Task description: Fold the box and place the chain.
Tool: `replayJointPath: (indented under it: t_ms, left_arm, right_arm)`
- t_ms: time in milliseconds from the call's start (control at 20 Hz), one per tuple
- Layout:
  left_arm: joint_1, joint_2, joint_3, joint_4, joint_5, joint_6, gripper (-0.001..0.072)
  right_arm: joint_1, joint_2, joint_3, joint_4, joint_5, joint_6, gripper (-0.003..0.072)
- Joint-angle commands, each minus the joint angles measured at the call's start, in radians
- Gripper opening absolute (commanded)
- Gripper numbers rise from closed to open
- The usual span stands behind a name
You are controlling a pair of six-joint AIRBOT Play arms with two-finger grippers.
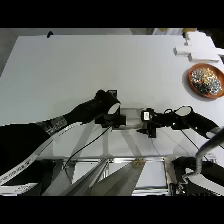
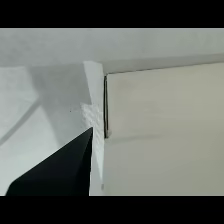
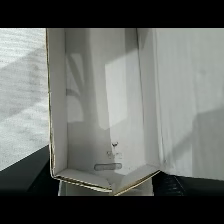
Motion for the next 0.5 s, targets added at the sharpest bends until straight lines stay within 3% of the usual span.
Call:
replayJointPath:
  t_ms: [0, 150, 450]
  left_arm:
    - [0.037, 0.038, 0.001, -0.06, -0.011, 0.156, 0.0292]
    - [0.075, 0.1, 0.001, -0.113, -0.029, 0.278, 0.0292]
    - [0.183, 0.27, 0.001, -0.13, -0.192, 0.52, 0.0292]
  right_arm:
    - [0.0, -0.001, 0.0, 0.0, 0.0, 0.0, 0.0339]
    - [0.0, -0.001, 0.0, 0.0, 0.0, 0.0, 0.0339]
    - [0.0, 0.0, 0.0, 0.0, 0.0, 0.0, 0.0339]
